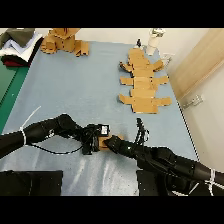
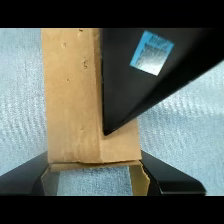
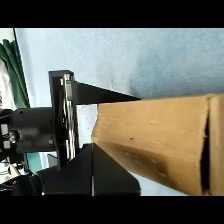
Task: Fold the box.
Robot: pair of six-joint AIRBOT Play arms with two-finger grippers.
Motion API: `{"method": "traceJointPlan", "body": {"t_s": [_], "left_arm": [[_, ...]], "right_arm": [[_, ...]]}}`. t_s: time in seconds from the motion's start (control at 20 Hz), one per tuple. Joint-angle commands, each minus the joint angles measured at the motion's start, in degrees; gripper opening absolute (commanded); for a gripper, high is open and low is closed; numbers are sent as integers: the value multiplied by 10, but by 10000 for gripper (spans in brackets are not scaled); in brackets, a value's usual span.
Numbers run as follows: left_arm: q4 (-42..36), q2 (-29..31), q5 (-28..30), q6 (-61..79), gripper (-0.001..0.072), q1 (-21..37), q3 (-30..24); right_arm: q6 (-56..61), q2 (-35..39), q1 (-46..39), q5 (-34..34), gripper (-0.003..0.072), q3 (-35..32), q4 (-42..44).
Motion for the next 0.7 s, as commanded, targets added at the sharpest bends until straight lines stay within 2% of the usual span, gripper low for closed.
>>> {"method": "traceJointPlan", "body": {"t_s": [0.0,0.25,0.65], "left_arm": [[0,0,0,0,292,0,1],[0,0,0,0,293,0,1],[0,0,0,0,293,0,1]], "right_arm": [[4,-3,1,-20,4,-1,-11],[4,-4,1,-63,4,-1,-43],[4,3,1,-60,4,0,-60]]}}
